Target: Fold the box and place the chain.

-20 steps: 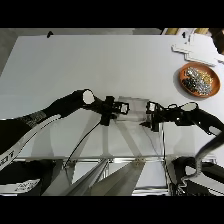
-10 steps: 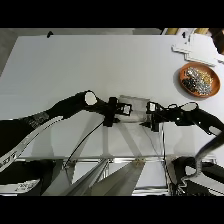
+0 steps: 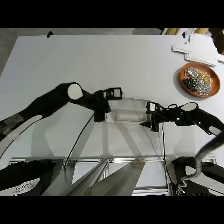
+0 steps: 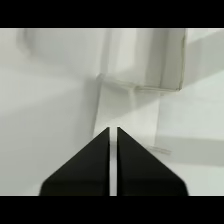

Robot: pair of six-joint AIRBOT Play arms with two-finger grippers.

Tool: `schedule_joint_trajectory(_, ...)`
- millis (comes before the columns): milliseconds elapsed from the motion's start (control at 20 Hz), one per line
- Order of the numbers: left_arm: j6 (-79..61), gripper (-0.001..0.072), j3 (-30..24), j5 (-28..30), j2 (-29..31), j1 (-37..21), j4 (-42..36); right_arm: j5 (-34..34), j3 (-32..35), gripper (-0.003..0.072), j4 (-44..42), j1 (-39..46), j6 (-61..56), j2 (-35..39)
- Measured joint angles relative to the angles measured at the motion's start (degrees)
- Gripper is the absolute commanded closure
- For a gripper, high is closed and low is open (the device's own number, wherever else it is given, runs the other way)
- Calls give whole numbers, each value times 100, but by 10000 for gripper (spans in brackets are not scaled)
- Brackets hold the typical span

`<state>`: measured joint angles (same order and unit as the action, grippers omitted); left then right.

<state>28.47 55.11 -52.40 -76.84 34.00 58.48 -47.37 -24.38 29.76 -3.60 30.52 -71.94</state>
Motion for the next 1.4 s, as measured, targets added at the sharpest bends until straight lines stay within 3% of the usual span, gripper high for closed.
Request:
schedule_joint_trajectory(250, 2940, 705, -72, -240, 352, -649, 678, 0, 0, 259, 0, 0, 0, 0)
schedule_joint_trajectory(450, 4533, 703, -275, -184, -57, -828, 470, 0, 0, 259, 0, 0, 0, 0)
schedule_joint_trajectory(800, 5136, 703, -380, -70, -859, -496, -450, 0, 0, 259, 0, 0, 0, 0)
schedule_joint_trajectory(1200, 4898, 697, -387, 17, -693, -363, -960, 0, 0, 259, 0, 0, 0, 0)
schedule_joint_trajectory(1250, 4811, 652, -387, 48, -640, -354, -1034, 0, 0, 259, -2, 0, -2, 0)
schedule_joint_trajectory(1300, 4721, 544, -387, 52, -588, -334, -1104, 0, 0, 259, 0, 0, 0, 0)
schedule_joint_trajectory(1350, 4666, 493, -378, 74, -557, -308, -1185, 0, 0, 259, 0, 0, -2, 2)
schedule_joint_trajectory(1400, 4612, 490, -365, 114, -529, -269, -1257, 0, 0, 259, 0, 0, -2, 2)
